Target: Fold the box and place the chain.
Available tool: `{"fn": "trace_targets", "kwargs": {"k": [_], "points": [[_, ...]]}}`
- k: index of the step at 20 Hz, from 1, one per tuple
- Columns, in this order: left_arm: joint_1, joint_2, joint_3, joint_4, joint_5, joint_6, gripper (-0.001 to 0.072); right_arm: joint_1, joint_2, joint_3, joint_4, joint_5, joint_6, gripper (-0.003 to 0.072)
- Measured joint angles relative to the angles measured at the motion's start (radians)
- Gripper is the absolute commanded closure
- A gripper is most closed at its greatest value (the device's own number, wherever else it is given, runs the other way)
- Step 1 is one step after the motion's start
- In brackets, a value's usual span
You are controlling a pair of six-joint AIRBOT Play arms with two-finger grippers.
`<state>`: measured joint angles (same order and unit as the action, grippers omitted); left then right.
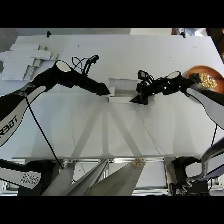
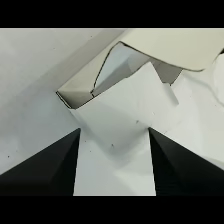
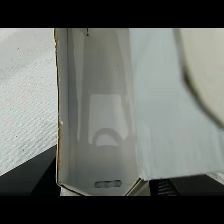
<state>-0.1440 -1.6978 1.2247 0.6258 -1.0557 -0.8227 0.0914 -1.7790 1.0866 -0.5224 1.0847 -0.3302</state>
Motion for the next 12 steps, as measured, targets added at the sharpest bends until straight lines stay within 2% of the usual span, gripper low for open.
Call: {"fn": "trace_targets", "kwargs": {"k": [2,4,12], "points": [[-0.008,-0.014,-0.002,-0.003,0.006,0.025,0.0185,0.000,0.000,0.000,0.000,0.000,0.000,0.0351],[-0.014,-0.026,-0.003,-0.002,0.013,0.038,0.0114,0.000,0.000,0.000,0.000,0.000,0.000,0.0351],[-0.026,-0.051,-0.004,-0.066,0.106,0.053,0.0116,0.000,0.000,0.000,0.000,0.000,0.000,0.0351]]}}
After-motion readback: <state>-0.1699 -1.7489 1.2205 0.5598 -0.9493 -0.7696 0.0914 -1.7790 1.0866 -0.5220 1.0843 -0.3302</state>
